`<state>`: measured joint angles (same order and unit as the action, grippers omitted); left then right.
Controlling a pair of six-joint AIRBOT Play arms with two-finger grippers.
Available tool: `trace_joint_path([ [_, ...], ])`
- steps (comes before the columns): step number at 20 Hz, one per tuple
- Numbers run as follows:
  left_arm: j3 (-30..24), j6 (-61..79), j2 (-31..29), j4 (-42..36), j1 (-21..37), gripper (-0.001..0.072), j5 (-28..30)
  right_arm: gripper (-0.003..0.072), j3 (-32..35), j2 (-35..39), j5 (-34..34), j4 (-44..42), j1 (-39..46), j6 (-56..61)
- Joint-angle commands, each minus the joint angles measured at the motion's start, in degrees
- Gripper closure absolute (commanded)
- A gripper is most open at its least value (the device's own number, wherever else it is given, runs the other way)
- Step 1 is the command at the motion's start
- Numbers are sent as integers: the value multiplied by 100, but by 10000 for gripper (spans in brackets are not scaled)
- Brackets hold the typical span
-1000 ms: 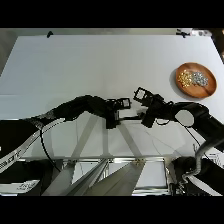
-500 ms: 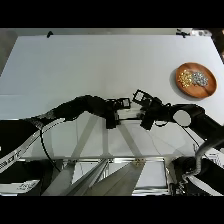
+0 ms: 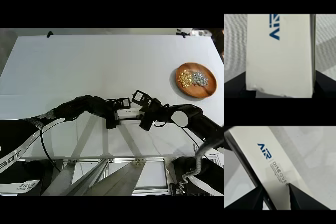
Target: Fold the box and place the chain.
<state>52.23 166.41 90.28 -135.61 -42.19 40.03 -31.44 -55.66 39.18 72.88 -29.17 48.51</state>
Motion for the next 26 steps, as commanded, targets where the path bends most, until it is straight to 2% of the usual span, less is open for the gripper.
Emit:
trace_joint_path([
  [1, -2, 7, -4, 7, -4, 394, 2, 421, 26, -24, 52, 302, -111, 20],
  [4, -2, 7, -7, 7, -4, 394, 2, 421, 26, -22, 66, 870, -105, 409],
  [7, -2, 7, -7, 7, -4, 394, 2, 411, 24, -17, 13, 872, -105, 413],
  [11, -2, 7, -7, 7, -4, 394, 2, 274, -79, 44, -114, 789, -105, 417],
  [19, -2, 7, -7, 7, -4, 394, 2, 273, -118, 393, -92, 789, -105, 398],
  [23, -2, 7, -4, 7, -4, 394, 4, 276, -118, 839, -105, 612, -105, 396],
  [26, -2, 7, -4, 7, -4, 394, 2, 340, -63, 846, -105, 345, -107, 199],
])
